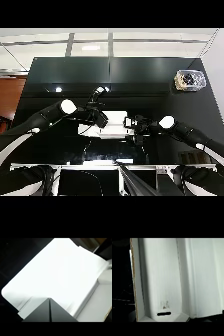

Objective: Fold the box and place the chain.

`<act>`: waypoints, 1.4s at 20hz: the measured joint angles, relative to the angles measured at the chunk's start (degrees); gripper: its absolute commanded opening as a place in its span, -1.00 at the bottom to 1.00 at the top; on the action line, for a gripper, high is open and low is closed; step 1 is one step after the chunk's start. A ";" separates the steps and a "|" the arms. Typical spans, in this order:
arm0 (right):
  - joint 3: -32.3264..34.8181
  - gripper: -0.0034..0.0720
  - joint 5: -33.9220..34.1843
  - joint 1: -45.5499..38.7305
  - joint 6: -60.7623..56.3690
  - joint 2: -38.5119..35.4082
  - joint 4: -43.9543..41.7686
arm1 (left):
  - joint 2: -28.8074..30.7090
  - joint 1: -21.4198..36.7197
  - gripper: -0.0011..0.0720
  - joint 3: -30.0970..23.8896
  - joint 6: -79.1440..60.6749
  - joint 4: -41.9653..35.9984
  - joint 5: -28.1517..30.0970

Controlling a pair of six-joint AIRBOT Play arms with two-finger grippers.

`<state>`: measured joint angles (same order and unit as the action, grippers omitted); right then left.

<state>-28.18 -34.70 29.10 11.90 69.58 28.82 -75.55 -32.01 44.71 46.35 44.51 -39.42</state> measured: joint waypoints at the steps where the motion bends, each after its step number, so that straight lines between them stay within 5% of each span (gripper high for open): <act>1: 0.00 -0.28 0.00 0.00 -0.02 0.00 0.00 | -0.26 0.00 -0.90 0.81 0.17 1.51 -0.74; 7: 0.00 -0.28 0.00 0.00 -0.11 0.00 0.00 | 5.77 0.35 -0.89 3.41 4.15 12.09 -6.21; 12: 0.00 -0.28 0.00 0.00 -0.11 0.00 0.00 | 19.34 3.32 -0.88 -7.34 -1.33 11.87 -4.11; 13: 0.00 -0.28 0.00 0.00 -0.11 0.00 0.00 | 21.38 3.91 -0.45 -10.08 -4.87 11.17 -4.00; 14: 0.00 -0.28 0.00 0.00 -0.11 0.00 0.00 | 22.62 4.28 0.60 -12.22 -8.52 10.60 -3.48; 15: 0.00 -0.28 0.00 0.00 -0.11 0.00 -0.02 | 23.47 4.52 0.94 -14.12 -12.96 10.29 -3.37; 21: 0.00 -0.28 0.00 0.00 -0.09 0.00 0.00 | 21.84 4.98 0.91 -18.03 -29.46 11.21 0.33; 28: 0.00 -0.28 0.00 0.00 -0.09 0.00 -0.02 | 15.54 4.37 0.82 -15.45 -38.29 7.45 1.25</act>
<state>-28.18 -34.70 29.10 11.81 69.58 28.80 -60.01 -27.64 29.26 8.05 51.96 -38.17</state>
